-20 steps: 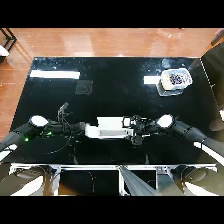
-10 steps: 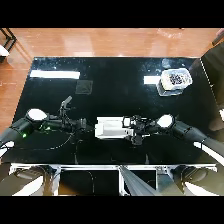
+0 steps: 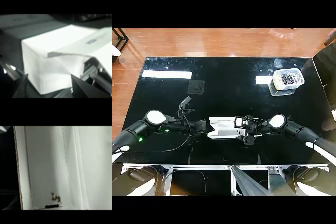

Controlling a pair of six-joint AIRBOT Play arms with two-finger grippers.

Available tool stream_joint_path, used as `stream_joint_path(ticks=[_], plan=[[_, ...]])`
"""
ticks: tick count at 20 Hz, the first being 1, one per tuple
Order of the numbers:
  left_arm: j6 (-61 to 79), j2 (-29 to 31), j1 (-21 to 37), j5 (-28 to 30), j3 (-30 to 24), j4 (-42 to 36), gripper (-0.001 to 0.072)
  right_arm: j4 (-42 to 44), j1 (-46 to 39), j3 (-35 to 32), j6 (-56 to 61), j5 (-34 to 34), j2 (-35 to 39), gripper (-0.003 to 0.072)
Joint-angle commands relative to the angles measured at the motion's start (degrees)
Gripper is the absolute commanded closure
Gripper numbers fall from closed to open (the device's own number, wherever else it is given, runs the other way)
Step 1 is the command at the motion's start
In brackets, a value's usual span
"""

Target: Fold the box and place the chain.

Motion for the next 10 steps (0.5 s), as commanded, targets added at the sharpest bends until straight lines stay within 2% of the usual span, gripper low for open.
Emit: stream_joint_path(ticks=[1,5,8,10], plan=[[-9.60,1.86,-6.29,9.31,0.07,3.58,0.0079,0.02,0.07,-0.04,0.00,-0.02,0.00,0.0217],[-23.43,1.99,-13.42,16.76,0.07,14.47,0.0081,0.02,0.07,-0.02,0.00,-0.02,0.00,0.0217],[-31.50,1.99,-15.72,17.35,0.07,20.39,0.0081,0.02,0.07,-0.02,0.00,-0.02,0.00,0.0217],[-32.57,1.99,-15.96,17.64,0.07,20.76,0.0081,0.02,0.07,-0.02,0.00,-0.02,0.00,0.0216]])
